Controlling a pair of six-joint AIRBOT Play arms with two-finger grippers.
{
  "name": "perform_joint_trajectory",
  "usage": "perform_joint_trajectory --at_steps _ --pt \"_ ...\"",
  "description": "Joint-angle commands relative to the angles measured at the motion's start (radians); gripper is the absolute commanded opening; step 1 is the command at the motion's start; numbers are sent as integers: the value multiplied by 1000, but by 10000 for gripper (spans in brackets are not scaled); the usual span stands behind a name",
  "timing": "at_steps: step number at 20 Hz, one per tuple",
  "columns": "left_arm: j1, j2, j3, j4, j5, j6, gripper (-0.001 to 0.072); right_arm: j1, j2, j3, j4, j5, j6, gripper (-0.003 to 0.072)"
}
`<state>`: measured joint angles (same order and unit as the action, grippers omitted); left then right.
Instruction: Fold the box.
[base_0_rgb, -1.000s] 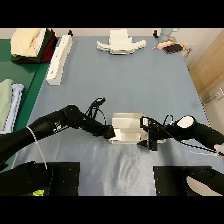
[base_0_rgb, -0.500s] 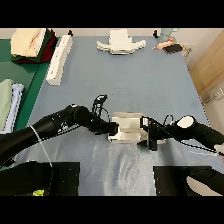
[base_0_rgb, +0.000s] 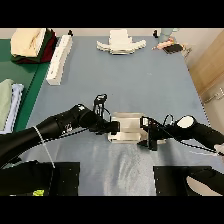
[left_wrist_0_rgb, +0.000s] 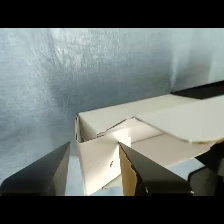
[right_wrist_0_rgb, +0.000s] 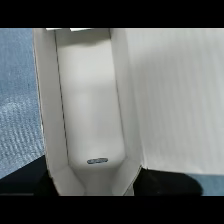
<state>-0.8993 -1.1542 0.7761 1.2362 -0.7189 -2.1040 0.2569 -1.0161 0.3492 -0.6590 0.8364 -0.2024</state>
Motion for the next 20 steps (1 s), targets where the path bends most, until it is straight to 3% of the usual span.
perform_joint_trajectory --at_steps 1,10,13,20 --pt "-5 -26 34 44 -34 -64 481 0 -1 1 0 0 0 527" --pt "-40 -56 56 72 -66 -150 470 0 0 1 0 0 0 527" --pt "-75 -83 107 161 -158 -203 464 0 -1 1 0 0 0 527" --pt "-145 -180 210 179 -200 -246 463 0 -1 1 0 0 0 527"
